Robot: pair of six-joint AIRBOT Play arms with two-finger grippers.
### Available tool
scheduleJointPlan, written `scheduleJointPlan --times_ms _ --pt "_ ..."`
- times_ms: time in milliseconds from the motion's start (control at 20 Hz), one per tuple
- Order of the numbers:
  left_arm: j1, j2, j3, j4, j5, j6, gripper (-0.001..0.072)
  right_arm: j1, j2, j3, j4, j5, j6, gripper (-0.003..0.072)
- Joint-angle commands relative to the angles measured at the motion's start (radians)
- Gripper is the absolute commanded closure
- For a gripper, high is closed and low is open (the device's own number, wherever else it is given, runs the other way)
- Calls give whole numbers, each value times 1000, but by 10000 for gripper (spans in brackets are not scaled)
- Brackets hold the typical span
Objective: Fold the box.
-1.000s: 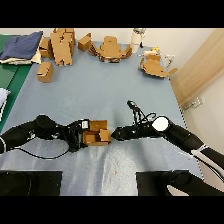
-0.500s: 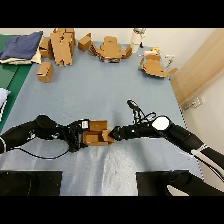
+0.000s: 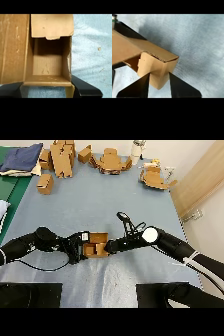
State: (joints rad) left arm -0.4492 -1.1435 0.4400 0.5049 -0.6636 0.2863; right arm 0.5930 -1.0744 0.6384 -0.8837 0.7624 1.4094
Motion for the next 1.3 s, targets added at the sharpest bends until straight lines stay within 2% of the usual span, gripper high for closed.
scheduleJointPlan --times_ms 0,150,200,350,600,700,1050,1100,1150,1250 --pt "0 0 0 0 0 0 239 88 -33 95 -357 66 349 298" --pt "0 0 0 0 0 0 240 156 -61 164 -511 126 577 319" --pt "0 0 0 0 0 0 239 177 -75 187 -541 156 639 340" --pt "0 0 0 0 0 0 240 221 -148 259 -589 286 769 339" --pt "0 0 0 0 0 0 240 269 -239 325 -571 254 857 337" --pt "0 0 0 0 0 0 240 269 -262 329 -535 252 861 294" --pt "0 0 0 0 3 0 240 269 -337 349 -482 242 912 292" --pt "0 0 0 0 3 0 240 269 -342 349 -498 242 926 305" --pt "0 0 0 0 3 0 240 269 -343 349 -521 243 933 406" --pt "0 0 0 0 3 0 240 267 -342 349 -543 243 940 551"
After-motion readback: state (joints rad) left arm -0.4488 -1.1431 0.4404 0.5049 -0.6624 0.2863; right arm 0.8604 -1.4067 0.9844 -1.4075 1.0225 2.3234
